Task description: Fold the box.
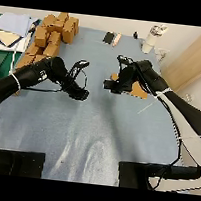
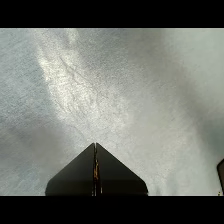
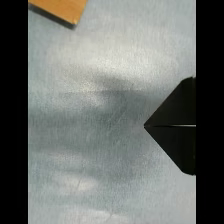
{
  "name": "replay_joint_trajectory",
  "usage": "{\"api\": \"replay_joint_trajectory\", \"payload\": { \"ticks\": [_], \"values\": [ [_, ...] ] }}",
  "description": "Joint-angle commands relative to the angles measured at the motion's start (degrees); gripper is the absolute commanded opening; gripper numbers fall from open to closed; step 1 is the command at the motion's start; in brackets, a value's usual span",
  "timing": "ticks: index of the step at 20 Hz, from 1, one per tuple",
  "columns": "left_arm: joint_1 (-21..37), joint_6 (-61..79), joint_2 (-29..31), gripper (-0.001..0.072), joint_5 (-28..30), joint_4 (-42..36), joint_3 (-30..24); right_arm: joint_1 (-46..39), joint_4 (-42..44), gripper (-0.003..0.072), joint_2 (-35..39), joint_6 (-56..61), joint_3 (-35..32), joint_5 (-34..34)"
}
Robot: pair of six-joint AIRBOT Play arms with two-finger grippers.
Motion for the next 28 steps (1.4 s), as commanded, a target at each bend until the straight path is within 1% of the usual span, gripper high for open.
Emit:
{"api": "replay_joint_trajectory", "payload": {
  "ticks": [1, 4, 6, 7, 8, 9, 12, 13, 15, 16, 18, 19, 21, 23, 26, 28],
  "values": [
    [0.0, 0.0, 0.0, 0.0012, 0.0, 0.0, 0.0, 0.0, 0.0, 0.0004, 0.0, 0.0, 0.0, 0.0],
    [0.0, 0.0, 0.0, 0.0013, 0.0, 0.0, 0.0, 0.0, -0.2, 0.0004, 0.0, 0.0, 0.1, 0.0],
    [0.1, 0.0, 0.0, 0.0013, 0.0, 0.0, 0.0, -1.6, -3.7, 0.0005, 0.0, -0.3, 1.2, -2.0],
    [0.1, 0.0, 0.0, 0.0013, 0.0, 0.0, 0.0, -3.5, -6.0, 0.0092, 0.0, -1.0, 2.4, -3.3],
    [0.1, 0.0, 0.0, 0.0013, 0.0, 0.0, 0.0, -6.2, -7.5, 0.0299, 0.0, -2.1, 3.6, -4.1],
    [0.0, 0.0, 0.0, 0.0013, 0.0, 0.0, 0.0, -10.1, -8.7, 0.043, 0.0, -4.0, 4.8, -4.5],
    [0.1, 0.0, 0.0, 0.0012, 0.0, 0.0, 0.0, -25.4, -8.2, 0.043, -0.4, -7.1, 5.6, -2.6],
    [0.1, 0.0, 0.0, 0.0013, 0.0, 0.0, 0.0, -30.9, -6.4, 0.043, -0.9, -9.3, 5.6, -1.2],
    [0.1, 0.0, 0.0, 0.0012, 0.0, 0.0, 0.0, -42.2, 4.1, 0.043, -2.8, -19.5, 5.6, 3.1],
    [0.0, 0.0, 0.0, 0.0013, 0.1, 0.0, 0.0, -47.6, 12.3, 0.043, -4.1, -25.9, 5.6, 5.0],
    [0.0, 0.0, 0.0, 0.0013, 1.5, -0.2, 0.0, -56.2, 27.1, 0.043, -7.3, -35.4, 5.6, 6.9],
    [0.0, 0.0, 0.0, 0.0013, 2.1, -0.4, 0.0, -59.0, 31.2, 0.043, -9.2, -38.6, 5.7, 7.5],
    [0.0, 0.0, -0.1, 0.0013, 2.0, -0.4, 0.0, -61.9, 34.1, 0.043, -13.5, -43.3, 6.8, 7.2],
    [0.0, 0.0, 0.0, 0.0012, 1.9, -1.0, 0.0, -62.0, 35.9, 0.043, -17.2, -47.2, 8.3, 6.3],
    [0.0, 0.0, 0.0, 0.0013, 1.9, -2.9, 0.0, -59.6, 39.2, 0.043, -20.9, -51.0, 10.4, 4.6],
    [0.0, 0.0, 0.0, 0.0013, 2.0, -5.1, 0.0, -57.3, 39.3, 0.043, -22.3, -52.6, 11.7, 2.7]
  ]
}}
